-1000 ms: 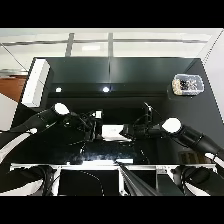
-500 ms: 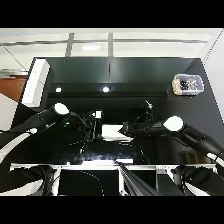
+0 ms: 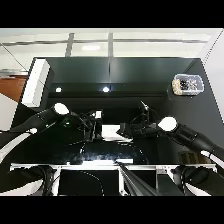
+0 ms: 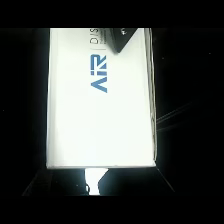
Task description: Fold the box and place the chain.
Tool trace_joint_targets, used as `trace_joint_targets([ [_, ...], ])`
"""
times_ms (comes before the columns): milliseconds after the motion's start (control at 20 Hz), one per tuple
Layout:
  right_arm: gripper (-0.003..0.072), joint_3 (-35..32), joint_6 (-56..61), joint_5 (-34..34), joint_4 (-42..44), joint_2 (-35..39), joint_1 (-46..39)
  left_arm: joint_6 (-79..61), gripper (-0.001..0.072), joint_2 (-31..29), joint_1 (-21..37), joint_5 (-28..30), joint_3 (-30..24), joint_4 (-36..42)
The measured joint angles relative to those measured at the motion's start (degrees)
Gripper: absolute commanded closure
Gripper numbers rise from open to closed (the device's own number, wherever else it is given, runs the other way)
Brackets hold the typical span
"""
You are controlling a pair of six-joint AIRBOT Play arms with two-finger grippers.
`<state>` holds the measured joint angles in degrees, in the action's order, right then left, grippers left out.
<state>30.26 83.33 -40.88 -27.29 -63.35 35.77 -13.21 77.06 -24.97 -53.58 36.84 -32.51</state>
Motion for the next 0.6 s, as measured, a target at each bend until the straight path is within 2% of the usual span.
trace_joint_targets([
  [300, 0.0648, 0.70, -0.17, -0.98, -1.97, 0.46, 0.26, 0.28, 0.0201, 0.00, 0.00, -0.02, 0.00, 0.20],
  [550, 0.0648, 4.48, -0.68, -4.44, -3.45, 5.51, -2.45, 0.44, 0.0196, 0.00, 0.00, -0.02, 0.00, 0.31],
  [600, 0.0648, 5.25, -0.87, -5.42, -3.76, 6.78, -3.87, 0.31, 0.0109, 0.00, 0.04, 0.00, 0.00, 0.22],
])
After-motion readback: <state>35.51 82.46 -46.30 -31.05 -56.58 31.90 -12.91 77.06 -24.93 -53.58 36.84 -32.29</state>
